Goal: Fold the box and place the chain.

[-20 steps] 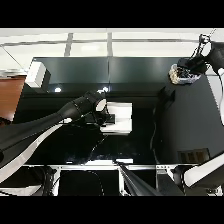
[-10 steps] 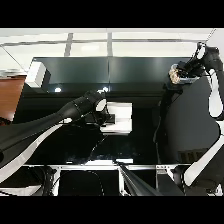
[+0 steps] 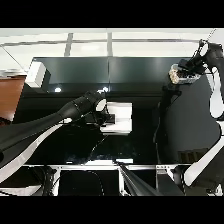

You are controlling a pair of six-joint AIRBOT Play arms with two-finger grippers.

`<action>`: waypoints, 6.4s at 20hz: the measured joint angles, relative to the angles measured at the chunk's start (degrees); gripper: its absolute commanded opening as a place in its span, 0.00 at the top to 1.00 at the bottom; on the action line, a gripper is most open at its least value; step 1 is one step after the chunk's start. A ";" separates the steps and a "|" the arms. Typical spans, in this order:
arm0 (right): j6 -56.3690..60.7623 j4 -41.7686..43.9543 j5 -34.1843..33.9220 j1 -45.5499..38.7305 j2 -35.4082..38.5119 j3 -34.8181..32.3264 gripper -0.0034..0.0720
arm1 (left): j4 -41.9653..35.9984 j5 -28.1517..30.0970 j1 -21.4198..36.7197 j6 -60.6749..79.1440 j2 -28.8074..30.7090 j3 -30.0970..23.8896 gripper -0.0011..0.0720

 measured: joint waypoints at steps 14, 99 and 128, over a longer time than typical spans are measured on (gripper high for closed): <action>-0.85 0.22 -0.22 0.00 -1.75 0.07 0.93 | 0.00 0.00 0.00 0.02 0.00 0.00 0.95; -34.07 37.35 2.95 14.99 59.10 -65.31 0.46 | 4.02 -2.01 1.05 2.69 13.70 0.70 0.19; -31.65 37.27 0.13 14.99 59.10 -65.31 0.46 | -51.49 12.61 27.41 145.22 14.29 -29.90 0.01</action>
